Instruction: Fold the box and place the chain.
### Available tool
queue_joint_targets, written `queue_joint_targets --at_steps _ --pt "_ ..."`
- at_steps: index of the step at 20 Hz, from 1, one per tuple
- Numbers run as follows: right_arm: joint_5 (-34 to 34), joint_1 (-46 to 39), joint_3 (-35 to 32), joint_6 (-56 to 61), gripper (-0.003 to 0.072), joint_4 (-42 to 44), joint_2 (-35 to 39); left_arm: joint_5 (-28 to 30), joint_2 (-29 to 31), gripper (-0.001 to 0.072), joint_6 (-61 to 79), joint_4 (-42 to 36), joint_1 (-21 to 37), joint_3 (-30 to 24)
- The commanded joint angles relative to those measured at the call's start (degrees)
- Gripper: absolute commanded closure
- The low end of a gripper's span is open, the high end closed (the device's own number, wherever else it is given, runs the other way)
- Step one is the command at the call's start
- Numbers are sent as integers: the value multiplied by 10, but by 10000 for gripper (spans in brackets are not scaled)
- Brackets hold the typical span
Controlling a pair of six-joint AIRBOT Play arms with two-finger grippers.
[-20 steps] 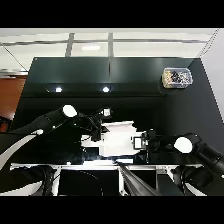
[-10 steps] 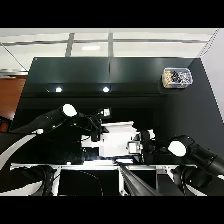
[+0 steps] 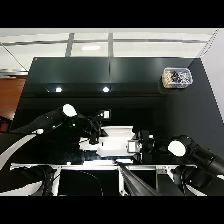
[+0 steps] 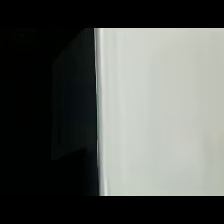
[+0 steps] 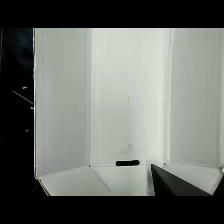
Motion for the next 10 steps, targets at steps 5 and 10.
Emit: queue_joint_targets --at_steps 5,10 --pt "-15 -1 52 81 -5 -52 2 1 3 681 0 -2 0 14" --pt "-16 -1 52 89 -5 -61 2 19 3 681 3 3 0 25"
